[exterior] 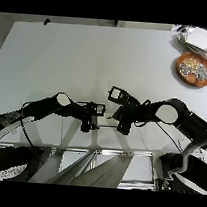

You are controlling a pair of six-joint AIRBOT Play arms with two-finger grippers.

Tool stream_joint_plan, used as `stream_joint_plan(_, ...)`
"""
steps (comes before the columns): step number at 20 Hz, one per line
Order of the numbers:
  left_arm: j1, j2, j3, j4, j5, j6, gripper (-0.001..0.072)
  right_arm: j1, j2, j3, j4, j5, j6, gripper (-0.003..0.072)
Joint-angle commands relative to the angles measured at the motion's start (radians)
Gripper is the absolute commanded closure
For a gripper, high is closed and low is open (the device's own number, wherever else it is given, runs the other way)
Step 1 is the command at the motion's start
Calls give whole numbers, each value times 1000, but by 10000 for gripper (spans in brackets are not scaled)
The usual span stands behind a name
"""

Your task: Fold the box and place the chain.

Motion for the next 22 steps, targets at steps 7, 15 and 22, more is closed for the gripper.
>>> stream_joint_plan(7, 0, 1, 0, 0, 0, 0, 453, -53, -37, -211, 472, -74, -469, 682)
stream_joint_plan(15, 0, 1, 0, 0, 0, 0, 454, -53, -65, -211, 496, -88, -510, 682)
stream_joint_plan(22, 0, 1, 0, 0, 0, 0, 454, -53, -78, -220, 455, -65, -517, 682)
